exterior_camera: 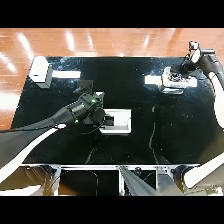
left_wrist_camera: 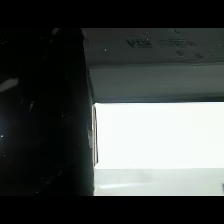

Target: Fold the box and place the chain.

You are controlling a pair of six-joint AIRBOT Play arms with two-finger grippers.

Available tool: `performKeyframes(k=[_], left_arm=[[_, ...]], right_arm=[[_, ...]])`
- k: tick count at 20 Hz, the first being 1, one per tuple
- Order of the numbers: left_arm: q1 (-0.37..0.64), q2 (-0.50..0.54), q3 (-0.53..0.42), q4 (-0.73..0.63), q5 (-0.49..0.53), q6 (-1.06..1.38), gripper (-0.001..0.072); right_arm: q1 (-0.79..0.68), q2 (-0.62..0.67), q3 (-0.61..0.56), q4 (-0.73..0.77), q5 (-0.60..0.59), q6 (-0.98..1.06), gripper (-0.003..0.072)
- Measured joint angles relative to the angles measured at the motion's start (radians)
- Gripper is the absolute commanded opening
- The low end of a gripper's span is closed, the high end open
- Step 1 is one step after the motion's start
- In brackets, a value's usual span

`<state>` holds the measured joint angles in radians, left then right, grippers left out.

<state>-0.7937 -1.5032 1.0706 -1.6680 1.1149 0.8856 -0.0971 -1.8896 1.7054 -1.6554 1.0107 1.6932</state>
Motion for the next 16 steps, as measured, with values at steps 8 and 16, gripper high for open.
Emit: performKeyframes(k=[8, 16], left_arm=[[0.0, 0.0, 0.0, -0.002, 0.0, -0.001, 0.0023], [0.0, 0.0, 0.0, -0.002, 0.0, -0.001, 0.0023]], right_arm=[[0.0, -0.038, 0.008, 0.006, 0.027, -0.026, 0.0426], [-0.001, -0.043, 0.013, 0.005, 0.049, -0.05, 0.0026]])
